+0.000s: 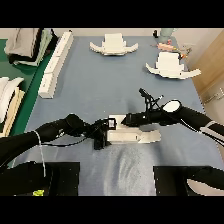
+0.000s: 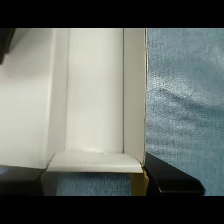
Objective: Fold the box.
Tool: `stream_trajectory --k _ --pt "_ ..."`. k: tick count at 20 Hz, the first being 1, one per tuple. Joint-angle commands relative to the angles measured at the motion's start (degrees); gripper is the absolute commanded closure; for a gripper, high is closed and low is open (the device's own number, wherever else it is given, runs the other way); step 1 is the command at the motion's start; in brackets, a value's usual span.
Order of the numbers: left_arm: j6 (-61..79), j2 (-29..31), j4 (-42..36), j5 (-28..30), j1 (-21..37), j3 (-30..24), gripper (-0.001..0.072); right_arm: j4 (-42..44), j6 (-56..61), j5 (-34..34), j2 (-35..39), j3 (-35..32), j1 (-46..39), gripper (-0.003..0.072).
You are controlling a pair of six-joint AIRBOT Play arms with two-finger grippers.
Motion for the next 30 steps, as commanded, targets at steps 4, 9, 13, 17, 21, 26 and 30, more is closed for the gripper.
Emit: stream_trajectory --k 4,9,13,17,21,26,30 --pt "0.2 0.0 0.0 0.0 0.0 0.0 0.0213 -2.0 -2.9 -1.0 -3.8 0.4 0.0 0.0488" --pt "0.2 0.0 0.0 0.0 0.0 0.0 0.0213 0.7 -6.0 1.6 -3.2 1.9 0.0 0.0488" --pt "0.2 0.0 0.0 0.0 0.0 0.0 0.0212 -0.7 -6.7 5.5 2.9 4.5 0.0 0.0488" --pt "0.2 0.0 0.0 0.0 0.0 0.0 0.0212 -11.3 -2.2 8.0 12.6 4.5 -0.1 0.0488" --pt "0.2 0.0 0.0 0.0 0.0 0.0 0.0212 -21.2 -1.9 19.0 22.2 4.2 0.1 0.0488" --pt "0.2 0.0 0.0 0.0 0.0 0.0 0.0212 -28.6 -11.7 28.0 30.5 -0.4 1.4 0.0117" --pt "0.2 0.0 0.0 0.0 0.0 0.0 0.0212 -42.0 -18.1 26.3 30.9 -3.7 2.1 0.0082"
